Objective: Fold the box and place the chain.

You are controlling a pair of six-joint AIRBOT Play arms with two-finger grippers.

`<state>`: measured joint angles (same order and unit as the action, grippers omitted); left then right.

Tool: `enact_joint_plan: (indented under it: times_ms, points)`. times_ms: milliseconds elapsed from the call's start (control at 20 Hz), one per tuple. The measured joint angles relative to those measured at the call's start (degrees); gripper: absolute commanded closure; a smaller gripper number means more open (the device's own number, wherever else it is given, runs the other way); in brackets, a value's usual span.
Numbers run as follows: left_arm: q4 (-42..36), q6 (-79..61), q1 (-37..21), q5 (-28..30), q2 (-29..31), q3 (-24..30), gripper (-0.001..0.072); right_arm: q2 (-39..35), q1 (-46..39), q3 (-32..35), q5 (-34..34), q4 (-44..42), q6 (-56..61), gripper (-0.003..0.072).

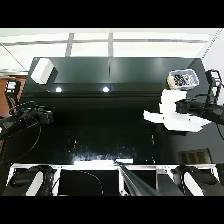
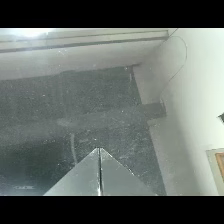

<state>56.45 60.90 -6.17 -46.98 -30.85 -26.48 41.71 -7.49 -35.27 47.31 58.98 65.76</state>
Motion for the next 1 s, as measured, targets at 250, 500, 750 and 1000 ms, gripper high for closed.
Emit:
enact_joint_plan:
  times_ms: [250,500,750,1000]
  points:
    - [0.0,0.0,0.0,0.0,0.0,0.0,0.0681,0.0,0.0,0.0,0.0,0.0,0.0,0.065]
    - [0.0,0.0,0.0,0.0,0.0,0.0,0.0681,0.0,0.0,0.0,0.0,0.0,0.0,0.065]
    - [0.0,0.0,0.0,0.4,0.0,0.0,0.0681,0.0,0.0,0.0,0.0,0.0,0.0,0.065]
    - [-0.2,0.0,0.0,0.6,0.0,0.0,0.0681,0.0,0.0,0.0,0.0,-0.2,0.0,0.065]
